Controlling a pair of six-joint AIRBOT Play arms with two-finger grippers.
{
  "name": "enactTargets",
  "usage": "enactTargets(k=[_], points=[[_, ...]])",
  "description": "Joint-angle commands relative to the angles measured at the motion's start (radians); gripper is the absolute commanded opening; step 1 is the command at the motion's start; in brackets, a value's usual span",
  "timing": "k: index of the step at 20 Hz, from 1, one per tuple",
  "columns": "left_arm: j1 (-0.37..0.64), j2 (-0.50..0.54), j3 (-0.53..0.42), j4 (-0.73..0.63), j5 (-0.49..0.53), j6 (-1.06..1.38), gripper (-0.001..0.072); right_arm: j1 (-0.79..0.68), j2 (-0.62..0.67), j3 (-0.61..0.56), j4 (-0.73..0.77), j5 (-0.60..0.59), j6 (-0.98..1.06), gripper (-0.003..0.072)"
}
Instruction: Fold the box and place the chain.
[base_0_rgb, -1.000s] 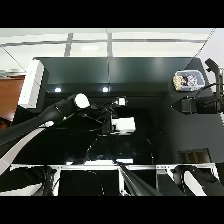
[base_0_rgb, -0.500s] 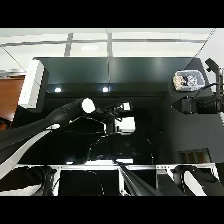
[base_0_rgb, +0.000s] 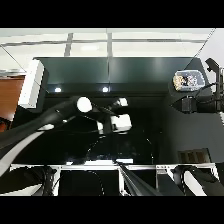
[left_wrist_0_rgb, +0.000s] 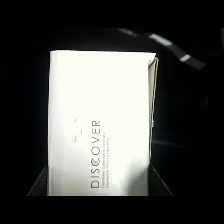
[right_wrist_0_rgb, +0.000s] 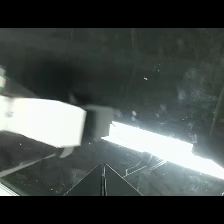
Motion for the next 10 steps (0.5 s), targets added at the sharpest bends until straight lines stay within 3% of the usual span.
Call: enactTargets(k=[1, 3, 4, 10], points=[[0.164, 0.116, -0.01, 0.356, -0.338, -0.441, 0.0303, 0.0, 0.0, 0.0, 0.0, -0.005, -0.003, 0.0019], [0.33, 0.186, -0.037, 0.483, -0.525, -0.542, 0.0304, 0.0, 0.0, 0.0, 0.0, -0.01, -0.005, 0.0019], [0.424, 0.223, -0.057, 0.504, -0.573, -0.541, 0.0303, 0.0, 0.0, 0.0, 0.0, -0.01, -0.016, 0.0019], [1.076, 0.419, -0.198, 0.517, -0.509, -0.545, 0.0303, 0.0, 0.0, -0.001, -0.001, -0.019, -0.049, 0.0019]])
